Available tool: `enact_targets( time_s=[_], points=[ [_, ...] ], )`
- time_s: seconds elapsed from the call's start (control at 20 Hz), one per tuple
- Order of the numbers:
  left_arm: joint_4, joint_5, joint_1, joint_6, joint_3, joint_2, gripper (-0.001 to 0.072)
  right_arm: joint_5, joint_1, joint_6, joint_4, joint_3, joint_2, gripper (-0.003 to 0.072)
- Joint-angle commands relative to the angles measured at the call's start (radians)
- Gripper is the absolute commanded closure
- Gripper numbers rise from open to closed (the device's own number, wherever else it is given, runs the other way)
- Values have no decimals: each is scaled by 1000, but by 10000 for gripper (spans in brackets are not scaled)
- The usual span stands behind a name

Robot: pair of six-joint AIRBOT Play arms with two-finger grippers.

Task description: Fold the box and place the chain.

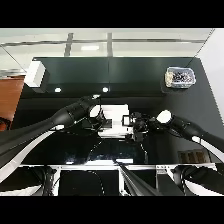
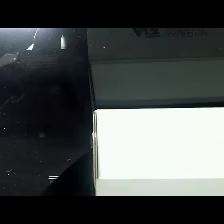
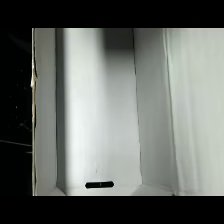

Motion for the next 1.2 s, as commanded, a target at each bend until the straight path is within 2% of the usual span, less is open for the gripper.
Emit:
enact_targets(
  time_s=[0.0,0.25,0.6,0.65,0.7,0.8,0.85,0.9,1.15],
  points=[
    [4,-5,2,1,0,0,682,24,-3,6,-60,1,38,6],
    [5,-5,20,2,0,0,681,75,-10,40,-102,1,131,7],
    [8,-5,24,35,0,0,682,73,-10,13,-133,1,139,10],
    [8,-5,24,35,0,0,682,80,-10,5,-133,1,138,113],
    [8,-5,24,35,0,0,682,82,-10,5,-130,1,138,257],
    [8,-5,24,35,0,0,682,82,-10,14,-123,1,138,265],
    [8,-5,24,35,0,0,682,82,-10,26,-110,0,136,441],
    [8,-5,24,35,0,0,682,84,-10,37,-98,0,132,545],
    [7,-5,24,35,0,0,682,95,-8,36,79,0,88,547]
  ],
)
